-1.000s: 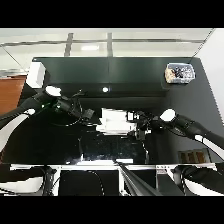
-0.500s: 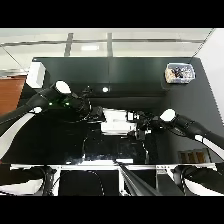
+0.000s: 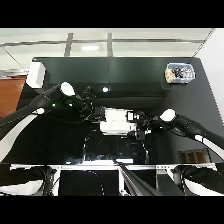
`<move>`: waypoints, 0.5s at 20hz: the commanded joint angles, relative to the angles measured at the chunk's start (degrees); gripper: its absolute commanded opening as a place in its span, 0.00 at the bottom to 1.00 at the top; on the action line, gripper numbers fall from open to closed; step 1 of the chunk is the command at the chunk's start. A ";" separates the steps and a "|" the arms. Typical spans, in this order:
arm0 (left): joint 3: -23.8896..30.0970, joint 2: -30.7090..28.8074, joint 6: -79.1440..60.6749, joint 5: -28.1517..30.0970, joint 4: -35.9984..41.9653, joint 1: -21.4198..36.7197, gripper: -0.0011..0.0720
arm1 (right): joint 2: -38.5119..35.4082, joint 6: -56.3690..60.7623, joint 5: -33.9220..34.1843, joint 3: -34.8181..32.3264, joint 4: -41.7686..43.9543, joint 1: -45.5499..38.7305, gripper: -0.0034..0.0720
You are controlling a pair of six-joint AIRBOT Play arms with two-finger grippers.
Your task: Fold the box and place the chain.
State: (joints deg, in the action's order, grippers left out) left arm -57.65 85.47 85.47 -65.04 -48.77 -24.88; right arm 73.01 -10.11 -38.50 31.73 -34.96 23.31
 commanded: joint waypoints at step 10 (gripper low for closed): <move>-0.37 0.00 18.95 3.58 -20.28 -10.01 0.49 | 0.02 0.02 -0.02 -0.02 0.00 0.02 0.07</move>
